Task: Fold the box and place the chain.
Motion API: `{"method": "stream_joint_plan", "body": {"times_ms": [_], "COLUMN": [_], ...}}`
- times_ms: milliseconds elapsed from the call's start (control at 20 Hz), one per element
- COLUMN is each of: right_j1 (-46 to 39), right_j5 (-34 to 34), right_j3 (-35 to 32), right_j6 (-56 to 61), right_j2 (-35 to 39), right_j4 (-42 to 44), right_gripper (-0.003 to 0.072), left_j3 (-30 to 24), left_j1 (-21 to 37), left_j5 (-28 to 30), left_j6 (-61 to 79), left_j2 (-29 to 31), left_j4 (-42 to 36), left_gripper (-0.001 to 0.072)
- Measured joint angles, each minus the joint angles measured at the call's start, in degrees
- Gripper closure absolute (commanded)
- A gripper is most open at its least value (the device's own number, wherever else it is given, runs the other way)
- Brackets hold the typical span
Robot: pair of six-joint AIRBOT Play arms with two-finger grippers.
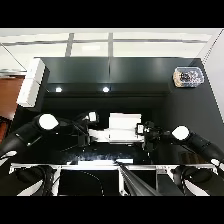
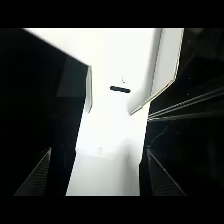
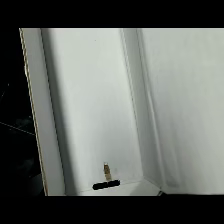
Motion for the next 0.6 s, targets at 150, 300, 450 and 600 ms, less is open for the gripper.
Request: {"method": "stream_joint_plan", "body": {"times_ms": [150, 300, 450, 600], "right_j1": [0.0, 0.0, 0.0, 0.0], "right_j5": [0.0, 0.0, 0.0, 0.0], "right_j3": [0.0, 0.0, -0.02, 0.0], "right_j6": [0.0, 0.0, 0.0, 0.02], "right_j2": [0.0, 0.0, 0.0, 0.0], "right_j4": [0.02, 0.07, 0.07, 0.07], "right_gripper": [0.0217, 0.0216, 0.0216, 0.0217], "left_j3": [-0.2, -0.24, -0.24, -0.24], "left_j1": [-3.52, -5.97, -7.26, -7.8], "left_j5": [4.24, 6.62, 7.67, 8.17], "left_j6": [3.08, 4.35, 4.92, 5.16], "left_j2": [-3.39, -5.27, -6.05, -6.29], "left_j4": [-2.95, -6.14, -8.09, -8.98], "left_gripper": [0.0028, 0.0113, 0.0221, 0.0365]}}
